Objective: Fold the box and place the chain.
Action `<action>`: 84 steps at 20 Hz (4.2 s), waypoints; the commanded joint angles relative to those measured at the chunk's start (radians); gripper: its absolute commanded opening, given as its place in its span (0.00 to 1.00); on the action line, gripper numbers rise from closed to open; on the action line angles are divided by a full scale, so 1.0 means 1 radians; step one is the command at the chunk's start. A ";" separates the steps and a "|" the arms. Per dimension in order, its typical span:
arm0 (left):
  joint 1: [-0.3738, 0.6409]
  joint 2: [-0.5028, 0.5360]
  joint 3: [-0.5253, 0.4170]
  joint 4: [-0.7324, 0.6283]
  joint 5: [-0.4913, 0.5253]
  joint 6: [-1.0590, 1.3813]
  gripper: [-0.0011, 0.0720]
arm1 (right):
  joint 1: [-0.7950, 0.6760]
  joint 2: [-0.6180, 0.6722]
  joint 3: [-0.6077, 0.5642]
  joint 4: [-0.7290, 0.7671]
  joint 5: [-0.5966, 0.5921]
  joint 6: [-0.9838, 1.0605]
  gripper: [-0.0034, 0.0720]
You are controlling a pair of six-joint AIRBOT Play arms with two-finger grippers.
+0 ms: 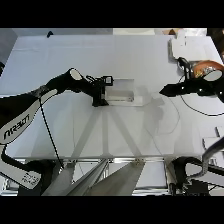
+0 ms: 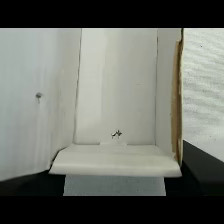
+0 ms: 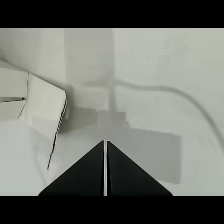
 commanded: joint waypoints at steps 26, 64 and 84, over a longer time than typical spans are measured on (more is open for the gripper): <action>0.000 -0.001 0.000 0.000 0.000 0.000 0.31 | 0.217 -0.131 -0.003 0.359 -0.013 -0.019 0.35; 0.000 -0.001 0.000 0.000 0.000 0.000 0.31 | 0.590 -0.117 0.096 -0.548 -0.319 0.887 0.59; 0.000 -0.001 0.000 0.000 0.000 0.000 0.31 | 0.724 -0.216 0.206 -0.805 -0.247 1.416 0.57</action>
